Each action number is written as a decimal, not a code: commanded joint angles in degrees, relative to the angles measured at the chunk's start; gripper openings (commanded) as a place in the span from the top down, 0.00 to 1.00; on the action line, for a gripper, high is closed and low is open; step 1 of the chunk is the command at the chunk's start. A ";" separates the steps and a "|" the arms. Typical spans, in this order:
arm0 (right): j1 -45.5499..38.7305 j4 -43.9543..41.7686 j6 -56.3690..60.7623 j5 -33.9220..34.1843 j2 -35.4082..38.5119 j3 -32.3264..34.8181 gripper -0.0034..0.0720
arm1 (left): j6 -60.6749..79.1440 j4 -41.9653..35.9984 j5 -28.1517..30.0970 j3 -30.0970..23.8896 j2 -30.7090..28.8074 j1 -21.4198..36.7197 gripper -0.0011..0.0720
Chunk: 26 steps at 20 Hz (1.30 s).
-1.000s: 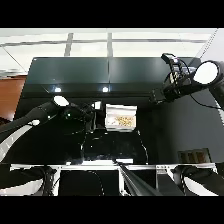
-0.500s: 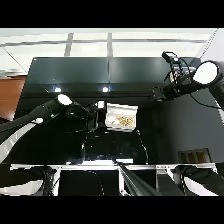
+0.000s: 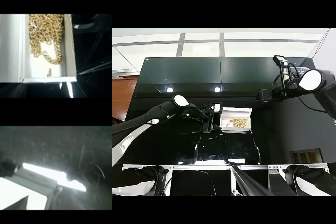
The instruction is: Fold the box and place the chain.
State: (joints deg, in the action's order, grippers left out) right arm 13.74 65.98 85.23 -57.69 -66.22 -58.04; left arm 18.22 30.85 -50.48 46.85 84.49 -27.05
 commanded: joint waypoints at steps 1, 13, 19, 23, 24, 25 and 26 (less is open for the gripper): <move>0.00 -11.21 -11.63 6.60 -1.66 3.63 0.00 | -0.68 0.17 -0.09 0.04 0.02 -0.17 0.52; 7.08 -18.23 -67.49 -2.80 -3.96 4.68 0.00 | -0.68 0.20 -0.02 0.04 0.02 -0.17 0.52; 7.08 -19.41 -68.17 -4.59 -3.93 5.57 0.00 | -0.68 0.20 -0.02 0.04 0.02 -0.17 0.52; 7.08 -18.80 -68.17 -3.76 -3.96 6.93 0.00 | -0.68 0.20 -0.02 0.04 0.02 -0.17 0.52; 7.08 -18.75 -68.15 -3.41 -3.96 7.63 0.01 | -0.68 0.20 0.00 0.04 0.02 -0.17 0.52; 7.08 -18.75 -68.08 -3.41 -3.96 7.98 0.26 | -0.68 0.20 -0.02 0.04 0.02 -0.17 0.52; 7.08 -18.60 -67.58 -3.74 -3.96 8.04 0.48 | -0.68 0.20 0.00 0.04 0.02 -0.17 0.52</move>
